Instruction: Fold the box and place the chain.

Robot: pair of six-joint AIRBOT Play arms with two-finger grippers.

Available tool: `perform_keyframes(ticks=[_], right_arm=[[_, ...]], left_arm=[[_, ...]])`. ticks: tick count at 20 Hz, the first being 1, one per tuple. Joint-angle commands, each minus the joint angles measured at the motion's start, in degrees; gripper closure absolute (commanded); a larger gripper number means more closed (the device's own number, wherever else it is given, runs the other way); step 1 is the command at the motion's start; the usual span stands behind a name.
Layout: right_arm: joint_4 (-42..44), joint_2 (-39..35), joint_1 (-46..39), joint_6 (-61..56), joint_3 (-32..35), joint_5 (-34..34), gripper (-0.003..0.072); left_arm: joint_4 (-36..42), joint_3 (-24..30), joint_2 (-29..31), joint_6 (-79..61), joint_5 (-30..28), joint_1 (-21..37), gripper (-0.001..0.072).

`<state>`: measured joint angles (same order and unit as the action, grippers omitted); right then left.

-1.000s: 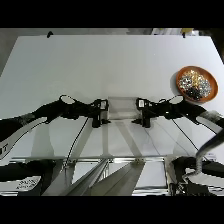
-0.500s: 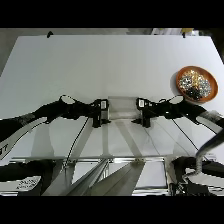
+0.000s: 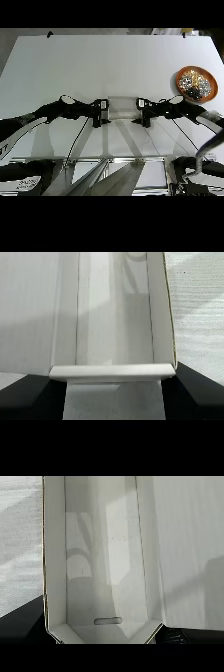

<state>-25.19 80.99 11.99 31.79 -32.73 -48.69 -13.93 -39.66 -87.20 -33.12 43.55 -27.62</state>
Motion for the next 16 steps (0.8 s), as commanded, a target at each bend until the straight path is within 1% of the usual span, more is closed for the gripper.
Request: perform_keyframes(ticks=[1, 2, 3, 6, 10, 13, 16], right_arm=[[0.02, -0.04, 0.04, -0.04, 0.00, -1.29, 0.0245], [0.04, -0.04, 0.04, -0.04, 0.00, -1.70, 0.0082], [0.15, -0.09, 0.04, -0.55, 0.00, -1.68, -0.0011], [-3.65, -2.08, 0.02, -4.98, 0.00, -1.64, -0.0010], [-13.92, -8.92, 0.02, -14.36, 0.00, -1.53, -0.0002], [-22.93, -14.47, 0.02, -24.20, 0.00, -1.75, -0.0002], [-29.46, -18.49, 0.02, -31.12, 0.00, -5.03, 0.0000]], left_arm=[[-0.02, -0.07, -0.02, -0.04, -0.04, 0.02, 0.0698], [-0.02, -0.07, -0.02, -0.04, -0.04, 0.02, 0.0698], [-0.02, -0.07, -0.02, -0.04, -0.02, 0.02, 0.0698], [-0.04, -0.07, -0.02, -0.04, -0.02, 0.02, 0.0698], [-0.02, -0.07, -0.02, -0.04, -0.02, 0.02, 0.0698], [-0.02, -0.07, -0.02, -0.04, -0.02, 0.02, 0.0698], [-0.02, -0.07, -0.02, -0.04, -0.04, 0.02, 0.0698]])
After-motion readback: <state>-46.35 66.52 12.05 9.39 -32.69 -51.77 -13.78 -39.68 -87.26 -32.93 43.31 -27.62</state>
